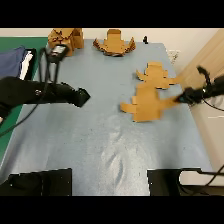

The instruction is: Fold the box.

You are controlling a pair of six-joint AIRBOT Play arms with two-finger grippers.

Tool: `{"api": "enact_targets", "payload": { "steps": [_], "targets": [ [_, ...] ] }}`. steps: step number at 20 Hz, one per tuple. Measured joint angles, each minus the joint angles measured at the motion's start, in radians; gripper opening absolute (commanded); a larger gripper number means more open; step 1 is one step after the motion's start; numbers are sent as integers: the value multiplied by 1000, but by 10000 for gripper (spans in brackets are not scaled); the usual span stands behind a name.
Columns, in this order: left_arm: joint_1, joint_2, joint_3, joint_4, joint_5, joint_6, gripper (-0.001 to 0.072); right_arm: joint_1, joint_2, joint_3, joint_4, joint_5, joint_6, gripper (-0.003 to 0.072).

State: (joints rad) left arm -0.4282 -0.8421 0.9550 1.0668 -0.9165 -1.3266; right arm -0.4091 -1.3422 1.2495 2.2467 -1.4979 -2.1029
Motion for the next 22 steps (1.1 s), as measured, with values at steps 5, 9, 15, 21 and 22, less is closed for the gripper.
{"api": "enact_targets", "payload": {
  "steps": [5,9,15,21,22],
  "targets": [
    [288,-31,-5,-169,-8,189,527,365,231,-21,95,98,144,8],
    [446,-172,-20,-418,-39,430,527,574,265,-183,117,365,185,7],
    [502,-480,-29,-673,-186,775,527,759,199,-470,135,753,156,8],
    [496,-742,-27,-789,-303,985,526,857,117,-530,144,902,105,8],
    [496,-774,-25,-808,-325,1007,525,863,114,-532,144,917,103,8]
  ]
}}
